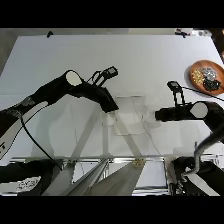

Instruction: Fold the box and place the chain.

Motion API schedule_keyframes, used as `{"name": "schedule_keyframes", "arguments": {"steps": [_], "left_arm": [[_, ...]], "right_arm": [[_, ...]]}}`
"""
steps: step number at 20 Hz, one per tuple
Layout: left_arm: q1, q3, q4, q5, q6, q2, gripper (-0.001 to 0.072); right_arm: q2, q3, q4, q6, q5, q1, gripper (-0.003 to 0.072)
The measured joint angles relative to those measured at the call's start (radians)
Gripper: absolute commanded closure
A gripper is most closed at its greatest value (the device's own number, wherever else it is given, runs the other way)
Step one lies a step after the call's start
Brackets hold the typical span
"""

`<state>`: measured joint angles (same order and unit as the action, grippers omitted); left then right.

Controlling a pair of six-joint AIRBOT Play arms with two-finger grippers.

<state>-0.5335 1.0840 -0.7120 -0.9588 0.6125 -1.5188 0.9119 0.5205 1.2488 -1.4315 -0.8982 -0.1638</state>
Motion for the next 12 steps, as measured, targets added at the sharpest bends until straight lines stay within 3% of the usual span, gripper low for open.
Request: {"name": "schedule_keyframes", "arguments": {"steps": [7, 11, 12], "left_arm": [[-0.017, 0.004, 0.02, 0.074, 0.008, -0.063, 0.0037], [-0.047, 0.004, 0.038, 0.114, -0.034, -0.088, 0.0105], [-0.053, 0.004, 0.039, 0.118, -0.043, -0.094, 0.0169]], "right_arm": [[0.0, 0.0, 0.0, 0.0, -0.003, 0.0, 0.0678], [0.0, 0.0, -0.001, 0.0, -0.005, 0.0, 0.0678], [0.0, 0.0, -0.001, 0.0, -0.005, 0.0, 0.0678]]}}
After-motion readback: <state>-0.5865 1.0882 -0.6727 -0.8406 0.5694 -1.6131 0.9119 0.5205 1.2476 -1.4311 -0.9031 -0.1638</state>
